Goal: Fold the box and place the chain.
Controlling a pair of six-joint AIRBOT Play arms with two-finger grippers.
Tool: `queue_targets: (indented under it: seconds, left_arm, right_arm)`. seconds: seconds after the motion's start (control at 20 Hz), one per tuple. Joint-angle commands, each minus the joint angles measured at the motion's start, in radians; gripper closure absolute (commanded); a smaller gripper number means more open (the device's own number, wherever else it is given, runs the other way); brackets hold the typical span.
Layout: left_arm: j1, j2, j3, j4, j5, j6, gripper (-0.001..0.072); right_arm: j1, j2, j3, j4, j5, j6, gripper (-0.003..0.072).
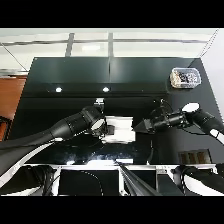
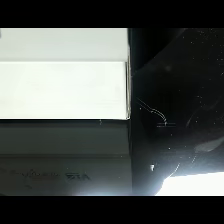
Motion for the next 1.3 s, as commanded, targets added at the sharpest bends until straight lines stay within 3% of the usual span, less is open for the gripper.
queue_targets:
  seconds: [0.0,0.25,0.5,0.7,0.75,0.9,1.0,1.25]
  left_arm:
    - [0.000,0.000,0.000,0.000,0.000,0.000,0.0683]
    - [0.000,0.000,0.000,0.000,0.000,0.000,0.0683]
    - [0.000,0.000,0.000,0.000,0.000,0.000,0.0684]
    - [0.000,0.000,0.000,0.000,0.000,0.000,0.0683]
    - [0.000,0.000,0.000,0.000,0.000,0.000,0.0683]
    - [0.000,0.000,0.000,0.000,0.000,0.000,0.0683]
    - [0.000,0.000,0.000,0.000,0.000,0.000,0.0683]
    - [0.000,0.000,0.000,0.000,0.000,0.000,0.0683]
  right_arm:
    - [0.096,0.000,0.005,-0.020,-0.099,0.071,0.0084]
    - [0.229,0.000,0.031,-0.069,-0.254,0.181,0.0084]
    - [0.384,0.000,0.144,-0.429,-0.332,0.605,0.0085]
    - [0.509,0.000,0.233,-0.708,-0.311,0.944,0.0147]
    - [0.536,0.000,0.247,-0.761,-0.299,1.003,0.0221]
    - [0.608,-0.006,0.255,-0.921,-0.264,1.221,0.0274]
    - [0.641,-0.019,0.255,-0.951,-0.239,1.295,0.0341]
    - [0.681,-0.052,0.255,-0.953,-0.214,1.402,0.0342]
